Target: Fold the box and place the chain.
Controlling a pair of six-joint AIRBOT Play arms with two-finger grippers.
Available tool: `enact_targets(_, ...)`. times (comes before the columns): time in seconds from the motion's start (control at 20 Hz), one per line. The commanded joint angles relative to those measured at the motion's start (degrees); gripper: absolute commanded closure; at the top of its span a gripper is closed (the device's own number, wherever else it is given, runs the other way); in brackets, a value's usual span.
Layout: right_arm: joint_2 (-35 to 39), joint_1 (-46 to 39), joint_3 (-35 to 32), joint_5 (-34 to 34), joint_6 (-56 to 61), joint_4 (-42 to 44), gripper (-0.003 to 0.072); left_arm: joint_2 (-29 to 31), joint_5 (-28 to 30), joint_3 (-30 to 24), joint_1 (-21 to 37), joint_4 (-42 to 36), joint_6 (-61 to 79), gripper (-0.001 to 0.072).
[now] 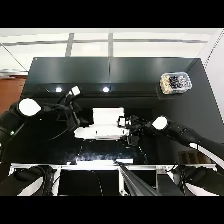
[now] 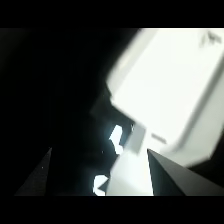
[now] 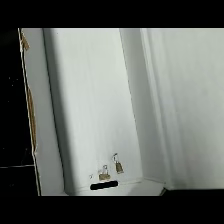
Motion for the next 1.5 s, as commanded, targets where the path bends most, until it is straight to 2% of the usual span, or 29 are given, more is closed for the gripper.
enact_targets(0.0,-0.04,0.04,-0.02,0.02,0.00,0.00,0.0248,1.86,-7.80,-3.06,1.40,7.04,4.85,0.0000)
enact_targets(0.15,-0.04,0.04,-0.02,0.02,0.00,0.00,0.0248,1.84,-0.74,-8.09,-0.81,3.15,15.15,0.0001)
enact_targets(0.3,-0.04,0.04,-0.02,0.02,0.02,0.00,0.0247,1.42,6.03,-9.88,-5.55,2.05,18.78,0.0001)
enact_targets(0.55,-0.04,0.04,-0.02,0.02,0.00,0.00,0.0248,-2.54,11.08,-9.86,-10.25,1.38,18.75,0.0002)
enact_targets(0.75,-0.04,0.04,-0.02,0.02,0.02,0.00,0.0248,-4.44,11.28,-9.86,-10.47,-4.57,18.78,0.0030)
enact_targets(0.9,-0.04,0.04,-0.02,0.02,0.02,0.00,0.0248,-4.42,11.06,-9.84,-10.47,-8.68,18.82,0.0281)
enact_targets(0.95,-0.04,0.04,-0.02,0.00,0.02,0.00,0.0248,-4.42,10.27,-9.84,-10.47,-9.46,18.84,0.0343)
enact_targets(1.1,-0.04,0.04,-0.02,0.00,0.02,0.00,0.0248,-4.42,6.12,-9.84,-10.45,-9.51,18.82,0.0400)
enact_targets(1.2,-0.04,0.04,-0.02,0.00,0.02,0.00,0.0248,-4.42,5.90,-9.84,-10.45,-9.88,18.82,0.0432)
enact_targets(1.45,-0.04,0.04,-0.02,0.02,0.02,0.00,0.0248,-4.55,13.18,-9.86,-10.47,-10.97,18.84,0.0439)
